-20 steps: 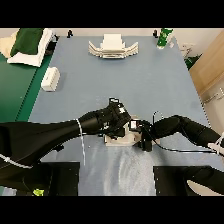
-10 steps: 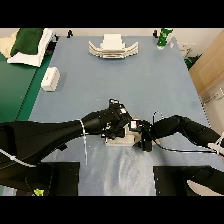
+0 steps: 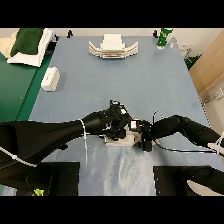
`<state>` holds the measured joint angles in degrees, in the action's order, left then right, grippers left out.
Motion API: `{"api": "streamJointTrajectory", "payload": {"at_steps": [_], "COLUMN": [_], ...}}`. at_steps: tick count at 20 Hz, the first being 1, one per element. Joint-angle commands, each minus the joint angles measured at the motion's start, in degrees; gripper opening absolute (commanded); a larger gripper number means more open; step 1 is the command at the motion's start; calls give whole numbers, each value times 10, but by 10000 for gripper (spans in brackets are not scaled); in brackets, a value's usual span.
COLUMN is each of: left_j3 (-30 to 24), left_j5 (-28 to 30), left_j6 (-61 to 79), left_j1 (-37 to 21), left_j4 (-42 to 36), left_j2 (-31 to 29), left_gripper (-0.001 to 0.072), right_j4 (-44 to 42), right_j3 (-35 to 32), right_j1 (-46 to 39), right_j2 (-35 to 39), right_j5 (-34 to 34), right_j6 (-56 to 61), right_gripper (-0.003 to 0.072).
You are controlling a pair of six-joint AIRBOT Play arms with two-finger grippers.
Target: Fold the box.
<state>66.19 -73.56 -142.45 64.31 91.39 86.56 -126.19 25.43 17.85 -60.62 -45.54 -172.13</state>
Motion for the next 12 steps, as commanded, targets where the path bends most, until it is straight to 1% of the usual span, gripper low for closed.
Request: {"api": "streamJointTrajectory", "payload": {"at_steps": [1, 7, 9, 12], "left_j3": [0, 1, 6, 16], "left_j5": [-1, -7, -38, -80], "left_j6": [-1, -11, 2, 17], "left_j1": [0, 0, -1, -1], "left_j4": [1, 2, 2, 4], "left_j2": [0, 4, -6, -50], "left_gripper": [380, 380, 381, 381], "right_j4": [0, 0, 0, 0], "right_j3": [0, 1, 0, 0], "right_j1": [0, 0, 0, 0], "right_j2": [0, 0, 0, 0], "right_j5": [0, 0, 0, 0], "right_j6": [0, 0, 0, 0], "right_gripper": [583, 583, 583, 583]}}
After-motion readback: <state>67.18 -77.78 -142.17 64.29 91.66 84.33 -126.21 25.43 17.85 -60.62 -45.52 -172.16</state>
